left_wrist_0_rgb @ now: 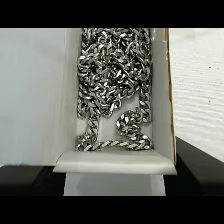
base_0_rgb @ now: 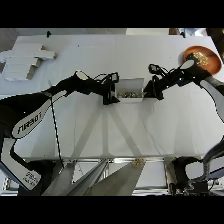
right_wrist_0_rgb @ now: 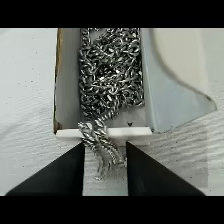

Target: Fold the box and place the chain.

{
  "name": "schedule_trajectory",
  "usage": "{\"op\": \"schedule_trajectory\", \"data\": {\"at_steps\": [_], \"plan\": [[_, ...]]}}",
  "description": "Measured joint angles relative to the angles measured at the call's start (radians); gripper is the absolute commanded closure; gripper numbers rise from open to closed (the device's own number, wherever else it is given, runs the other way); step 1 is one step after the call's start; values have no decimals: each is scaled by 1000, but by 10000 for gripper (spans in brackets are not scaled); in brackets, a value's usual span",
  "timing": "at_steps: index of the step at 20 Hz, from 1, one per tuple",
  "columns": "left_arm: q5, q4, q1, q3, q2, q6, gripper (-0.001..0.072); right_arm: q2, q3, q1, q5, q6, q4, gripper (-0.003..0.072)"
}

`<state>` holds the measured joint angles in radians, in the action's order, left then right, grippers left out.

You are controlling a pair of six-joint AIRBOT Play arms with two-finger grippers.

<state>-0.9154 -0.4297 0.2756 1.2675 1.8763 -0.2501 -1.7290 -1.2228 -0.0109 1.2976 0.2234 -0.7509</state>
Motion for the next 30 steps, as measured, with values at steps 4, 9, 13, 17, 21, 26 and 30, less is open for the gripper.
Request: {"op": "schedule_trajectory", "data": {"at_steps": [4, 9, 13, 17, 21, 26, 30], "plan": [[1, 1, 0, 0, 0, -1, 430, -3, 0, 6, 27, 10, 18, 667], [-5, 1, 1, 0, 0, -3, 430, 6, 0, 8, 72, 8, -25, 668], [-6, 6, 2, 0, 2, 3, 430, 35, 0, 9, 116, -41, -74, 668], [3, 8, 2, 0, 2, 3, 430, 78, 0, 9, 126, -113, -155, 668], [2, 5, 2, 0, 2, 2, 430, 136, 0, 9, 144, -154, -185, 668], [-1, 3, 2, 0, 2, 0, 430, 211, 0, 19, 153, -171, -62, 668], [-1, 3, 2, 0, 2, 0, 430, 237, -3, 77, 78, -174, 10, 668]]}}
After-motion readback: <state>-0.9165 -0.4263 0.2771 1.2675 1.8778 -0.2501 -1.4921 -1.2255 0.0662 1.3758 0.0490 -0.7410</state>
